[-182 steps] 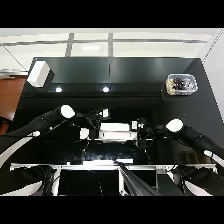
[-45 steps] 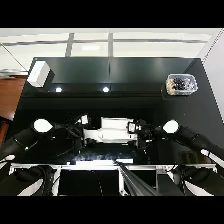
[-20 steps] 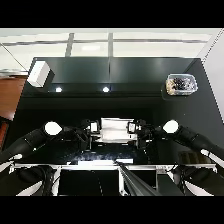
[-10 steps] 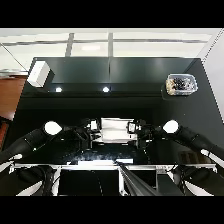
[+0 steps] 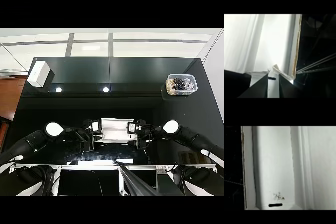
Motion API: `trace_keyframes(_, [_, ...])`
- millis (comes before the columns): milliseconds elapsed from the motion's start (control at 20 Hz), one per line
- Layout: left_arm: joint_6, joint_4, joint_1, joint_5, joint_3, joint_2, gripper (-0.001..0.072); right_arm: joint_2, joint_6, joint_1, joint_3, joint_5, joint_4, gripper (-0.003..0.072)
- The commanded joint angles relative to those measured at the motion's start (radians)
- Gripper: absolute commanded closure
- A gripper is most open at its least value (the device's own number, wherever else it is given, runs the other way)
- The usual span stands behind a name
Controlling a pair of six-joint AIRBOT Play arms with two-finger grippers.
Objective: Fold the box and place the chain.
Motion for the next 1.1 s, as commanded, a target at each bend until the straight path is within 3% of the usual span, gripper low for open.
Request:
trace_keyframes(0, [0.0, -0.004, -0.016, 0.018, 0.001, -0.002, 0.0551, 0.0, 0.001, 0.001, 0.0, 0.0, 0.0, 0.0267])
trace_keyframes(350, [0.001, -0.089, -0.02, 0.046, 0.026, -0.057, 0.0549, 0.0, 0.001, 0.001, 0.0, 0.0, 0.0, 0.0267])
trace_keyframes(1050, [0.023, -0.05, -0.031, -0.006, 0.043, -0.076, 0.0546, 0.0, 0.001, 0.001, 0.0, 0.0, 0.0, 0.0267])
